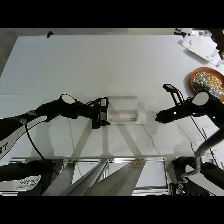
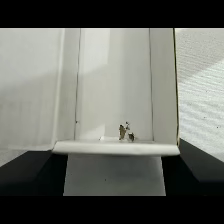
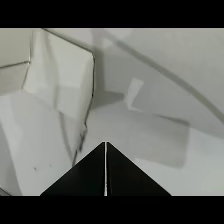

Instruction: Fold the box and place the chain.

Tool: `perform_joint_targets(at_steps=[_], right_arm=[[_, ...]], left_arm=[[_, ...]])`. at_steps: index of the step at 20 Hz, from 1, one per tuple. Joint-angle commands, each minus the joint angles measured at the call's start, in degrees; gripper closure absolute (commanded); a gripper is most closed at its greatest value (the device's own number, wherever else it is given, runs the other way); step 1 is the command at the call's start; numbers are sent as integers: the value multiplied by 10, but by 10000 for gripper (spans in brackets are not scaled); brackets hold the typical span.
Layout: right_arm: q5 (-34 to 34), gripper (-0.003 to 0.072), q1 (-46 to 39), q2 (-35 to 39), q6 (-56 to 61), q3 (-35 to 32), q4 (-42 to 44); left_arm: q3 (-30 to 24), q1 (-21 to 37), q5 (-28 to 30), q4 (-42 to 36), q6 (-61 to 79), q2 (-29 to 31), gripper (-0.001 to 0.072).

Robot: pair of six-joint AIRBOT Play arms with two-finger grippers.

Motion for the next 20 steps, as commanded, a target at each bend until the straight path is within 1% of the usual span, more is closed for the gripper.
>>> perform_joint_targets(at_steps=[1,5,8,13,14,15,16,20], right_arm=[[-9,672,-2,-57,-78,0,99],[-19,672,1,-90,-93,0,115],[-35,672,10,-90,-95,0,120],[-33,668,32,-83,-126,0,175],[-34,594,37,-75,-126,0,176],[-33,480,40,-66,-122,0,174],[-33,410,41,-57,-119,2,172],[-30,410,41,-33,-106,2,172]], left_arm=[[0,0,0,0,0,0,452],[0,0,0,0,0,0,452],[0,0,0,0,0,0,452],[0,0,0,0,0,0,452],[0,0,0,0,0,0,452],[0,0,0,0,0,0,452],[0,0,0,0,0,0,452],[0,0,0,0,0,0,452]])
